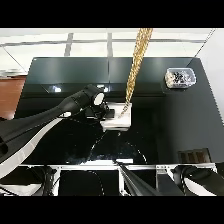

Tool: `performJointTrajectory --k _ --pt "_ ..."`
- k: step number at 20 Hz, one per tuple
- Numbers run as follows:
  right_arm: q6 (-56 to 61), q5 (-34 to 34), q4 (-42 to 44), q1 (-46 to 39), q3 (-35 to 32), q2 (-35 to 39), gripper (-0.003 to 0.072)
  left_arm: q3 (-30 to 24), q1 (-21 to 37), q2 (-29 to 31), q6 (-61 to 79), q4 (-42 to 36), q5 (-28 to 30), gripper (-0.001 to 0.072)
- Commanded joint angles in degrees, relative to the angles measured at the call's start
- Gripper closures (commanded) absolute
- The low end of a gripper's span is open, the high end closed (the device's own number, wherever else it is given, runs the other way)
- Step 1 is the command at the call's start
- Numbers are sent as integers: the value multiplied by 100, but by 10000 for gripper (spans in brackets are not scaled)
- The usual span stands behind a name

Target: Fold the box and place the chain.

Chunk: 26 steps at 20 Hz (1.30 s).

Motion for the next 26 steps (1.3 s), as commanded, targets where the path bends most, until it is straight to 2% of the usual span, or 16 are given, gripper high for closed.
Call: performJointTrajectory --k 1,6,9,13,15,19,22,23,24,25,26 --pt "28 341 -160 61 -284 -57 678 0 4 -4 0 0 7 685" --pt "31 361 -1104 769 -1561 -63 676 0 4 -4 0 0 28 685" --pt "31 404 -1384 824 -2389 -61 675 0 4 -4 0 -2 28 685" --pt "85 483 -1836 824 -3093 -61 675 0 4 -4 0 0 28 685" --pt "160 225 -1611 841 -3460 -61 675 0 4 -4 0 0 28 685" --pt "162 -1193 -804 951 -4308 -133 672 0 4 -4 0 0 28 685" --pt "162 -1316 -876 946 -4522 -219 667 0 4 -4 0 -2 31 685" --pt "168 -1263 -997 946 -4527 -219 548 0 4 -4 0 0 28 685" --pt "170 -1185 -1040 931 -4527 -219 335 0 4 -4 0 -2 28 685" --pt "166 -1110 -1045 896 -4527 -219 305 0 4 -4 0 -2 42 685" --pt "160 -1019 -1069 820 -4524 -212 305 0 4 -4 0 -2 46 685"
